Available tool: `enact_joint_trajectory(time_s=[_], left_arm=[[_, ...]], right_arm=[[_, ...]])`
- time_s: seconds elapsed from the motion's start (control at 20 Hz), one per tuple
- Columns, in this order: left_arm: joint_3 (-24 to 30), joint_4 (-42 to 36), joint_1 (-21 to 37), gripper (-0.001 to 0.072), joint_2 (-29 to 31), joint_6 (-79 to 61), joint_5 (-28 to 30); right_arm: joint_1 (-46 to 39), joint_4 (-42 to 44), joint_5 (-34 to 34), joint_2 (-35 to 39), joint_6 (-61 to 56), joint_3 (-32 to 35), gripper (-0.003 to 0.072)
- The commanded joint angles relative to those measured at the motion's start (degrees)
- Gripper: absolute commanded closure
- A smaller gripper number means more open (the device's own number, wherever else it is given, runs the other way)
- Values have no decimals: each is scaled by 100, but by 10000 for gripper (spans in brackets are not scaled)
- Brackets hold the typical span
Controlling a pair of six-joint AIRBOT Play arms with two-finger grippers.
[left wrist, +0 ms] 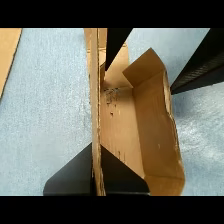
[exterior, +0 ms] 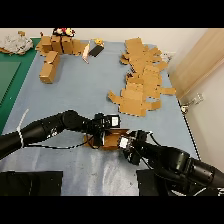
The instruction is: Fold the box.
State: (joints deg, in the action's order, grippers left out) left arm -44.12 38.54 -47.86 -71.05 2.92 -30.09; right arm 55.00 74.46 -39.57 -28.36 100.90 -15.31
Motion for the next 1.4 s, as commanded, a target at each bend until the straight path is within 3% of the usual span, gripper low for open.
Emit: enact_joint_trajectory(time_s=[0.0,0.35,0.65,0.95,1.35], left_arm=[[0,0,0,697,-2,0,2],[0,0,0,697,-2,0,2],[0,0,0,697,-2,0,2],[0,0,0,696,-2,0,0],[0,0,0,697,-2,0,2]], right_arm=[[-706,1333,146,190,1753,26,-19],[-1886,2857,133,144,3650,26,-19],[-2975,4629,-55,-553,6087,-107,-18],[-3589,4771,-879,-1668,7040,-909,-19],[-3587,4791,-938,-2417,7117,-1193,-17]])
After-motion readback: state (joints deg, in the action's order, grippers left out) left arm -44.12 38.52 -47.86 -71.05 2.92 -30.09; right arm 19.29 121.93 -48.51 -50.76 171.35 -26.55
